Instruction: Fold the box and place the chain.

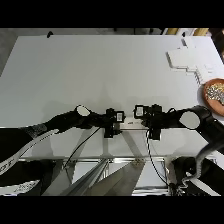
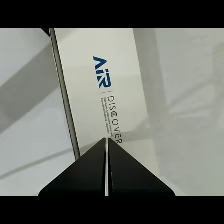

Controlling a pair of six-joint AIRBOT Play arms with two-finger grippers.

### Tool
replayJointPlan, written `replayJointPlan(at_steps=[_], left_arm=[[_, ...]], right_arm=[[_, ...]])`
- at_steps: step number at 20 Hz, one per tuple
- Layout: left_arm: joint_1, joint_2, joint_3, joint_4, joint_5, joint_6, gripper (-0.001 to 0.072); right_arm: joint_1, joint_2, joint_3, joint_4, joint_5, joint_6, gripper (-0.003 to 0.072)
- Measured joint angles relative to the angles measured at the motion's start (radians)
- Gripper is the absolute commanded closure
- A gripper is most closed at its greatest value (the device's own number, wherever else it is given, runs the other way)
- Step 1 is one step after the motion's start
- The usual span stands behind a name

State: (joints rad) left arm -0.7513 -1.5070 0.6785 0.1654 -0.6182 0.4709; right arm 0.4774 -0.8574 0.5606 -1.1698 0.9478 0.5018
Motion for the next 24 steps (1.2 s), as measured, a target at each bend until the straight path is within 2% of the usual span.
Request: replayJointPlan(at_steps=[17, 24], left_arm=[[0.0, 0.0, 0.0, 0.001, 0.0, 0.001, 0.0397], [0.0, 0.0, 0.0, -0.001, -0.003, -0.002, 0.0397]], right_arm=[[-0.008, -0.043, -0.086, 0.041, -0.035, -0.031, 0.0665], [-0.008, 0.008, -0.048, -0.003, -0.007, 0.026, 0.0666]])
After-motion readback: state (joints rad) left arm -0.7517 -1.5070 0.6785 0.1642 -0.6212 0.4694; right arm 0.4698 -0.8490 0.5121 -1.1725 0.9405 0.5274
